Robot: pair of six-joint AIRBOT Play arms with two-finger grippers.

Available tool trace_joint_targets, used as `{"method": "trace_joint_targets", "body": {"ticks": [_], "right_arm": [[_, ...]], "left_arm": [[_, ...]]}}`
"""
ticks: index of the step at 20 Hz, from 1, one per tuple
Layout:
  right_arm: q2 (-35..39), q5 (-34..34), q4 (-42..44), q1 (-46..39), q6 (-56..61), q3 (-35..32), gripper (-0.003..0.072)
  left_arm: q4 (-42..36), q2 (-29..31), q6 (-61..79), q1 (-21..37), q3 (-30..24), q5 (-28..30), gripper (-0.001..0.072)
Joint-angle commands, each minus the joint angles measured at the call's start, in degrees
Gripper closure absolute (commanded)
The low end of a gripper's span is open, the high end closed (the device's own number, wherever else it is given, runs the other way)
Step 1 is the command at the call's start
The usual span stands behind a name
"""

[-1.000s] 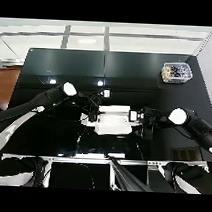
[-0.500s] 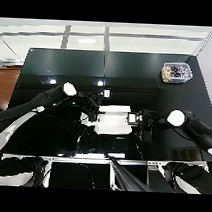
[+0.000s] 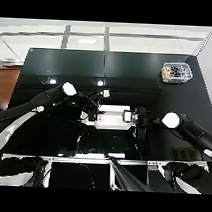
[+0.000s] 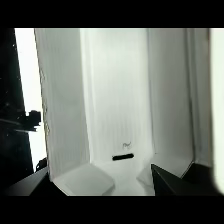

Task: Fold the box and place the chain.

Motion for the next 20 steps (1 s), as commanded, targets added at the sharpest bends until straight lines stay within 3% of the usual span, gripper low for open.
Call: {"method": "trace_joint_targets", "body": {"ticks": [1,6,10,15,20], "right_arm": [[-0.07,-0.90,1.29,-0.70,0.04,2.47,-0.0023],[-0.20,-0.87,1.53,-4.26,0.04,3.45,-0.0024],[-2.82,-1.07,6.51,-5.99,-3.39,3.45,-0.0024],[-10.25,2.56,25.14,-5.99,-25.03,3.48,-0.0024],[-12.52,4.09,21.77,-6.10,-25.27,3.45,-0.0024]], "left_arm": [[0.00,-0.02,-0.02,0.04,-0.02,0.09,0.0684],[0.00,-0.02,-0.02,0.04,-0.02,0.07,0.0683],[-0.02,-0.02,-0.02,0.04,-0.02,0.09,0.0683],[-0.02,-0.02,-0.02,0.04,-0.02,0.09,0.0683],[0.02,-0.15,1.99,0.04,-0.02,0.22,0.0683]]}}
